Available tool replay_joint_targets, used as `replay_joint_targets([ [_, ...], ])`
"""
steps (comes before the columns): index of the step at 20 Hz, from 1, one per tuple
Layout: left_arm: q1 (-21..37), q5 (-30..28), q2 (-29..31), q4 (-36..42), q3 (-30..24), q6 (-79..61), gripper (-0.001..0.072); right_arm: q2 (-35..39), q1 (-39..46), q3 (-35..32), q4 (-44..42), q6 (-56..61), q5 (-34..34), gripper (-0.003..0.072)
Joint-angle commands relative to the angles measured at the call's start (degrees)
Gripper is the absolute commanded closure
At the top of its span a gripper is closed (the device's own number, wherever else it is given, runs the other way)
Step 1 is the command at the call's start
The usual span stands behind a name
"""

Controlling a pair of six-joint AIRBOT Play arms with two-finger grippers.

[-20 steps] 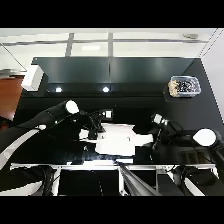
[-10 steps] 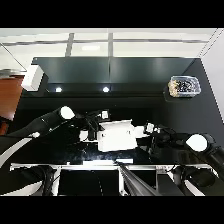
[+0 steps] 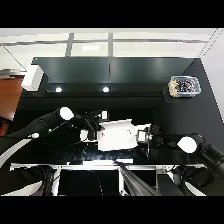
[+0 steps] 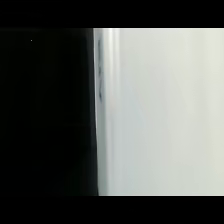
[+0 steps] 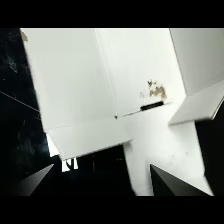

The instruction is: Fold the box and place the chain.

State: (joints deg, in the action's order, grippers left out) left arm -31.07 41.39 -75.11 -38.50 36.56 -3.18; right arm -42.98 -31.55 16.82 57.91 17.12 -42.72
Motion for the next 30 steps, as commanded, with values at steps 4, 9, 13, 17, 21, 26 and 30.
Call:
replay_joint_targets([
  [4, 0.0, 2.3, -0.1, -0.1, 0.0, -1.6, 0.0684, -2.5, -8.6, 0.0, 0.8, -1.7, 8.3, -0.0022],
  [9, 0.0, 2.3, -0.2, -0.1, 0.0, -1.6, 0.0684, -2.8, -10.1, 0.0, -1.9, -1.8, 8.0, -0.0022],
  [13, 0.0, 2.2, -0.2, -0.1, 0.0, -1.6, 0.0684, -2.8, -10.1, 0.0, -3.0, -2.1, 8.0, -0.0022],
  [17, 0.0, 2.2, -0.2, -0.1, 0.0, -1.6, 0.0684, -3.0, -10.1, 0.0, -1.9, -2.8, 3.8, -0.0022],
  [21, 0.0, 2.2, -0.2, -0.1, 0.0, -1.6, 0.0684, -3.0, -10.1, 0.0, -3.0, -2.8, 4.3, -0.0022],
  [26, 0.0, 2.2, -0.2, -0.1, 0.0, -1.6, 0.0684, -3.0, -10.1, 0.0, -4.7, -2.8, 7.8, -0.0022],
  [30, 0.0, 2.2, -0.2, -0.1, 0.0, -1.6, 0.0684, -4.5, -10.1, 0.0, -6.6, -2.8, 9.5, -0.0022],
])
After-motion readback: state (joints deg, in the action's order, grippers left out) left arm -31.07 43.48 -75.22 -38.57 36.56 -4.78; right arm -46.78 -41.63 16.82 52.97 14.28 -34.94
